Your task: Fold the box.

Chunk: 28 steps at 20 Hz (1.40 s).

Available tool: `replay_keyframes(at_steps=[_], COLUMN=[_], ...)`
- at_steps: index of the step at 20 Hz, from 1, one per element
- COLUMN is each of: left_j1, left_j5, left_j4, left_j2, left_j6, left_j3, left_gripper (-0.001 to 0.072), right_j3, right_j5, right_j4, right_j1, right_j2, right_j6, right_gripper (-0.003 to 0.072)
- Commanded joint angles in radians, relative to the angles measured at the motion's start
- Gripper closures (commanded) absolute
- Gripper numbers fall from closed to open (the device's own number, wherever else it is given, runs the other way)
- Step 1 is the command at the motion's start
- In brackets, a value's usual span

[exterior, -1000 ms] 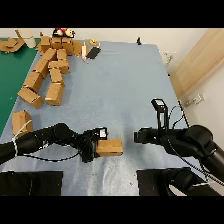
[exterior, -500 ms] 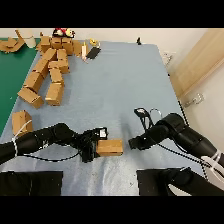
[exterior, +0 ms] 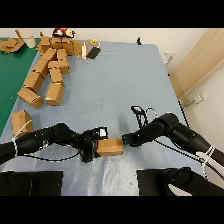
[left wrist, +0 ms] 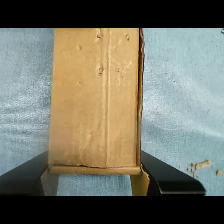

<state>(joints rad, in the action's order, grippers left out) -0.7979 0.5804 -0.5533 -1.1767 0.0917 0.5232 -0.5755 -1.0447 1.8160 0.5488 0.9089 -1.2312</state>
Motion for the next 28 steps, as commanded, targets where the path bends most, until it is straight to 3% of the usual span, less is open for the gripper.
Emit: replay_keyframes(at_steps=[1, 4, 7, 11, 14, 18, 22, 28], left_j1=[0.002, 0.002, 0.031, 0.190, 0.357, 0.581, 0.754, 0.839], left_j5=[-0.002, -0.004, -0.003, 0.030, 0.121, 0.196, 0.195, 0.106], left_j4=[-0.016, -0.114, -0.319, -0.634, -0.793, -0.823, -0.823, -0.823], left_j2=[0.008, 0.060, 0.135, 0.222, 0.253, 0.256, 0.256, 0.243], left_j6=[0.084, 0.217, 0.471, 1.012, 1.202, 1.245, 1.273, 1.268], left_j3=[0.008, 0.027, 0.031, 0.031, 0.031, 0.031, 0.032, 0.031], left_gripper=[0.0260, 0.0260, 0.0260, 0.0260, 0.0259, 0.0259, 0.0259, 0.0259], right_j3=[-0.001, -0.001, -0.001, -0.001, -0.001, -0.001, -0.001, -0.001], right_j5=[0.045, 0.049, 0.049, 0.050, 0.050, 0.049, 0.050, 0.063], right_j4=[-0.019, -0.079, -0.141, -0.189, -0.208, -0.235, -0.242, -0.242], right_j1=[-0.001, -0.001, -0.001, -0.001, -0.001, -0.001, -0.001, -0.001], right_j2=[0.002, 0.002, 0.002, 0.002, 0.002, 0.002, 0.002, 0.002], right_j6=[0.055, 0.121, 0.180, 0.187, 0.187, 0.187, 0.187, 0.187], right_gripper=[0.0682, 0.0682, 0.0682, 0.0682, 0.0682, 0.0682, 0.0682, 0.0682])
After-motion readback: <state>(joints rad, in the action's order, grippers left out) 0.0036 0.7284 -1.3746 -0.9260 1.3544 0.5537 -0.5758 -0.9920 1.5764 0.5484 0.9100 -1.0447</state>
